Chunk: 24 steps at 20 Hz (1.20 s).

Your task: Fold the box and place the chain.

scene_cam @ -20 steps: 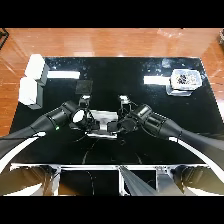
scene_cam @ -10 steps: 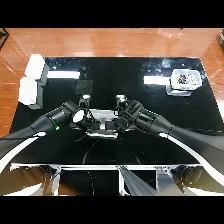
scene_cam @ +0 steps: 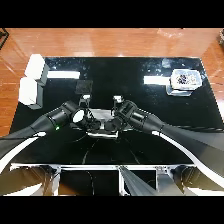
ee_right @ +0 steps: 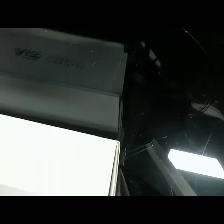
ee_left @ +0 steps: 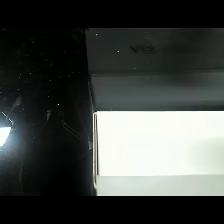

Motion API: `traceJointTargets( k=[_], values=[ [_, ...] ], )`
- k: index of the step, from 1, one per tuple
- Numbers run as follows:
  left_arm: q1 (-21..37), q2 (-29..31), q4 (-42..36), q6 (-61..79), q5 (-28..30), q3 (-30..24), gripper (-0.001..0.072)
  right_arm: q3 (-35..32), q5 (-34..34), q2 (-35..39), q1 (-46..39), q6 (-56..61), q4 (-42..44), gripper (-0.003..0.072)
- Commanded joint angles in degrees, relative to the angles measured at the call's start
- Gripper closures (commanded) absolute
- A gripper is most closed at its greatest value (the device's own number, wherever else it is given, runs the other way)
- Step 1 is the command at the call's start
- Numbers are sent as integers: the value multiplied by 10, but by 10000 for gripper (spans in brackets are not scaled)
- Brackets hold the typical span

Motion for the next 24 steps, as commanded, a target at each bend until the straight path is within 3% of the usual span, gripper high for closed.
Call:
traceJointTargets(
  k=[1,6,7,15,16,17,18,24],
  values=[
    [0,0,0,0,-2,0,691,2,3,-7,1,2,-4,446],
    [0,0,0,0,-1,0,691,2,3,-11,1,7,2,464],
    [0,0,0,0,-1,0,691,2,5,-11,1,6,4,671],
    [0,0,0,0,-1,0,691,2,9,-7,1,0,6,664],
    [0,0,0,0,-2,0,691,2,9,-4,1,-3,3,632],
    [0,0,0,0,-2,0,691,2,7,0,1,-3,-2,462],
    [0,0,0,0,-1,0,691,2,4,4,1,-3,-6,352],
    [0,0,0,0,-2,0,691,2,0,11,1,-1,-10,347]
  ],
)
